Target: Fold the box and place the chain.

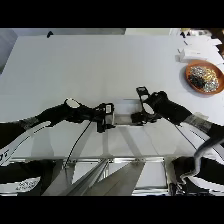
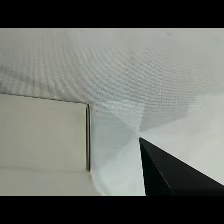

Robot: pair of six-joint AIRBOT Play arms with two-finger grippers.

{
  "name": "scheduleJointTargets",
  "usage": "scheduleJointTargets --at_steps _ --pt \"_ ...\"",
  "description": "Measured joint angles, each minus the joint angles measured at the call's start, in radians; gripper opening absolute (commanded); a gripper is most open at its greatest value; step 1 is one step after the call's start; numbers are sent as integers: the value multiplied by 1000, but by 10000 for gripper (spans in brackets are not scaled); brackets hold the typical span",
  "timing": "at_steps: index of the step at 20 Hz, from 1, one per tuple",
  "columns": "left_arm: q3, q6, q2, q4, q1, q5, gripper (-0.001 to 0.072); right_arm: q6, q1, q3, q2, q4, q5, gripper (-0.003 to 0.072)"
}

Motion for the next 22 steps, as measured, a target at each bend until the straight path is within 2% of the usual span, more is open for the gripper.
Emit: scheduleJointTargets --at_steps 2,3,4,6,7,8,10,11,12,13,14,18,22 --pt "0 -3 0 -1 0 2 254 -44 1 1 49 14 8 478" --pt "0 -3 0 -1 0 2 254 -71 0 2 85 10 16 523" --pt "0 -3 0 -1 0 2 254 -101 0 2 121 9 34 665" --pt "0 -3 0 -1 0 1 254 -181 0 5 208 12 74 679" --pt "0 -3 0 -1 0 -2 254 -222 0 10 255 8 105 624" --pt "0 -3 0 -2 0 -2 254 -256 -4 18 293 -5 124 532" --pt "0 -3 0 -2 0 -3 254 -303 -39 43 351 -60 144 447" --pt "0 -3 0 -2 0 -3 254 -318 -80 55 366 -102 138 434" --pt "0 -3 0 -2 0 -3 254 -335 -136 66 374 -138 124 363" --pt "0 -4 0 -2 0 -3 254 -350 -198 72 377 -161 100 259" --pt "0 -4 0 -2 0 -4 254 -367 -268 77 376 -179 66 227" --pt "0 -4 0 -2 0 -5 254 -423 -570 96 328 -204 -136 228" --pt "0 -4 0 -2 0 -5 254 -457 -793 145 180 -187 -275 268"
